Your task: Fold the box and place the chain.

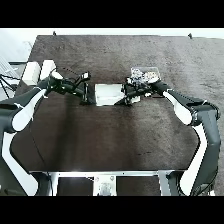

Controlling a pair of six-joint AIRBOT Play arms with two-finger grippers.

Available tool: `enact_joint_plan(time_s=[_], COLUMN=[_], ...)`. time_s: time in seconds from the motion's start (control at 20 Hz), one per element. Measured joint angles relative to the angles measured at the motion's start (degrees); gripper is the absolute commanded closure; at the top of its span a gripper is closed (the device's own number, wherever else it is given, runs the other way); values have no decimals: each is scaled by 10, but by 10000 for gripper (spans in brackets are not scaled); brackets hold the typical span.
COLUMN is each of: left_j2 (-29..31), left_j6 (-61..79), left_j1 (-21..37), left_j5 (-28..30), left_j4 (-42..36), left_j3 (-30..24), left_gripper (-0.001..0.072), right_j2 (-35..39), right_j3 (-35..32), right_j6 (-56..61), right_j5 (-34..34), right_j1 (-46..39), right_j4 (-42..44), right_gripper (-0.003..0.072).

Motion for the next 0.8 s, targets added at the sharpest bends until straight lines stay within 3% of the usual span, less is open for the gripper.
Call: enact_joint_plan(time_s=[0.8], left_j2=[-14], left_j6=[13], left_j1=[-27], left_j5=[55], left_j4=[-5], left_j3=[-3], left_gripper=[-11], right_j2=[0], right_j3=[0], right_j6=[0], right_j5=[0], right_j1=[0], right_j4=[0], right_gripper=[210])
